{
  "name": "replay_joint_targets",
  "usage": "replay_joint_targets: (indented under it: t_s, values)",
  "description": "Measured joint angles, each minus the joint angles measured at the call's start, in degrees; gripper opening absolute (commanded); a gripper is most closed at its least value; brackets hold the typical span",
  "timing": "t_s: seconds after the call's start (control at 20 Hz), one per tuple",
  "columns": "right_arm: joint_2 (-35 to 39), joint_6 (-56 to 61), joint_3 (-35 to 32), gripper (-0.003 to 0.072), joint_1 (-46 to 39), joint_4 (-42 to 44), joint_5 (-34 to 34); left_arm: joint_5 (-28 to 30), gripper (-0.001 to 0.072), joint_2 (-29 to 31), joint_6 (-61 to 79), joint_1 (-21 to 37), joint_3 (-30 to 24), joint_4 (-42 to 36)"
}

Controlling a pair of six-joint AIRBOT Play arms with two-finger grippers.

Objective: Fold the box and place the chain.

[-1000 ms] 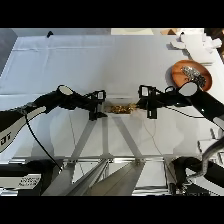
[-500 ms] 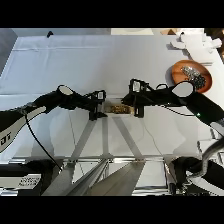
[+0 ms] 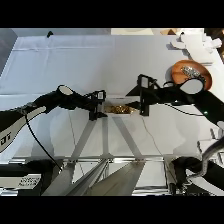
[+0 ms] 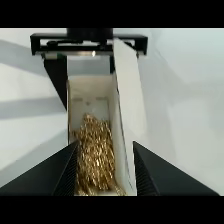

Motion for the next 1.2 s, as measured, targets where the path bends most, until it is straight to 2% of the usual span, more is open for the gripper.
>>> replay_joint_targets:
  t_s: [0.25,0.4,0.8,0.85,0.95,1.2]
  values:
    - [-0.8,-0.2,0.0,0.0382,-9.0,-0.3,2.6,0.0,0.0275,0.0,0.0,0.0,0.0,0.0]
    - [-4.8,-0.3,0.0,0.04,-11.3,-0.3,3.2,0.0,0.0275,0.0,0.0,0.0,0.0,0.0]
    - [-18.0,-12.3,0.0,0.0437,-9.6,-0.4,3.8,0.0,0.0275,0.0,0.0,0.0,0.0,0.0]
    - [-19.0,-13.8,0.0,0.0439,-9.2,-0.4,3.8,0.0,0.0275,0.0,0.0,0.0,0.0,0.0]
    - [-20.7,-16.0,0.0,0.0517,-8.2,-0.6,3.8,0.0,0.0275,0.0,0.0,0.0,0.0,0.0]
    - [-23.6,-18.1,0.0,0.0528,-6.0,-1.2,3.5,0.0,0.0275,0.0,0.0,0.0,0.0,0.0]
